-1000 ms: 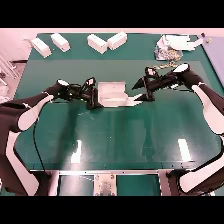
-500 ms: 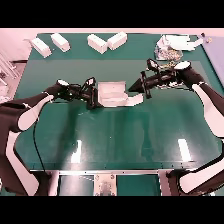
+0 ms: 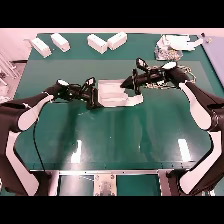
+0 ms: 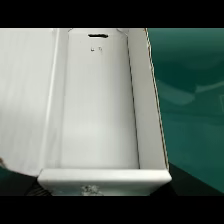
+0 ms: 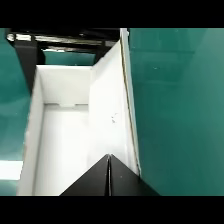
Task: Fold the box and place the chain.
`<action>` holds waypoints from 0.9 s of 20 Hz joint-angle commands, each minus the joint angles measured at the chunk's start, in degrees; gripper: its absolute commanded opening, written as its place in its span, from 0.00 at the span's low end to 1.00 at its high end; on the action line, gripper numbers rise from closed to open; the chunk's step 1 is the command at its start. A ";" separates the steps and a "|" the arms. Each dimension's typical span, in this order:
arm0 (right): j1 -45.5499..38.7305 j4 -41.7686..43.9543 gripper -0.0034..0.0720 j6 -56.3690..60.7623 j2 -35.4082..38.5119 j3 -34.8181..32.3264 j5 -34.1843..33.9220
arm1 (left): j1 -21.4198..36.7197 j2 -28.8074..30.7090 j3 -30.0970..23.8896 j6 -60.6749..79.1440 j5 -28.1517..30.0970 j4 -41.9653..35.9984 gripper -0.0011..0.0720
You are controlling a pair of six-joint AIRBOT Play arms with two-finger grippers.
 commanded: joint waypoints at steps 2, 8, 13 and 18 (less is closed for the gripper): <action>0.17 -2.03 0.06 0.11 -3.04 3.17 -4.00 | 0.07 0.07 0.07 0.00 0.00 0.02 0.74; 0.52 -8.20 0.06 0.83 -5.81 3.15 -4.50 | 0.07 0.04 0.04 0.00 0.00 0.02 0.74; 1.46 -8.55 0.05 1.90 -5.60 3.17 -1.53 | 0.04 0.04 0.07 0.00 0.00 0.02 0.74; 0.81 -8.52 0.05 3.76 -1.51 3.15 -1.38 | 0.07 0.04 0.07 0.00 0.00 0.02 0.74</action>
